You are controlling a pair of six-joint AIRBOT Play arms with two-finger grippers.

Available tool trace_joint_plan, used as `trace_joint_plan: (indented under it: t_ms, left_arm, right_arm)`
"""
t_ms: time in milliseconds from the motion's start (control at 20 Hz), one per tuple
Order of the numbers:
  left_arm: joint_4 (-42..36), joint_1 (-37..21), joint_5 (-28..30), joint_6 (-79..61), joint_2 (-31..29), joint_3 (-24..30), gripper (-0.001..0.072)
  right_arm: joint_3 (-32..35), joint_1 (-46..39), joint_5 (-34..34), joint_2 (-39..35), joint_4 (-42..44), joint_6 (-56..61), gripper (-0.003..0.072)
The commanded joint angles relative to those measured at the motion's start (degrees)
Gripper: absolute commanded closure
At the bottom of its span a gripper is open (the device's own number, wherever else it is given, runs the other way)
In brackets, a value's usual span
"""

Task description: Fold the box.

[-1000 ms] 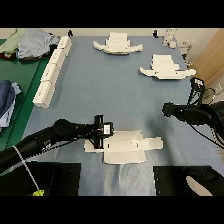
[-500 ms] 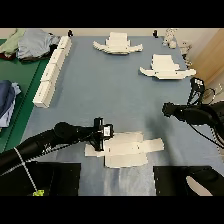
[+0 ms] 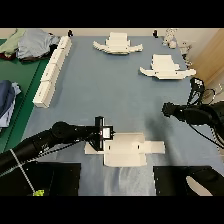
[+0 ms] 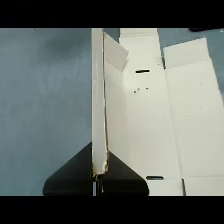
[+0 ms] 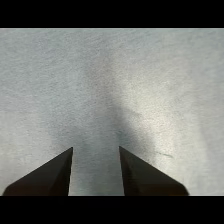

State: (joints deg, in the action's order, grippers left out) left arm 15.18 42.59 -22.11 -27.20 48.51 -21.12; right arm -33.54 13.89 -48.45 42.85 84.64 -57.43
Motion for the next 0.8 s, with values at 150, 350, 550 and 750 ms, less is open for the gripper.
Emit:
trace_joint_plan:
  t_ms: [150,350,550,750]
  left_arm:
    - [-0.02,3.76,14.71,-6.19,-6.49,1.29,0.0704]
    - [-0.22,8.9,13.75,-2.73,-3.32,4.0,0.0703]
    - [-0.22,9.2,9.66,-0.48,1.05,4.52,0.0702]
    - [-0.22,9.03,9.68,0.26,1.66,4.04,0.0701]
  right_arm:
    - [-0.07,0.04,0.04,0.04,0.24,0.02,0.0241]
    - [-0.07,0.04,0.22,0.04,0.26,0.02,0.0241]
    - [-0.07,0.04,0.28,0.04,0.28,0.02,0.0241]
    - [-0.07,0.04,0.42,0.04,0.26,0.02,0.0241]
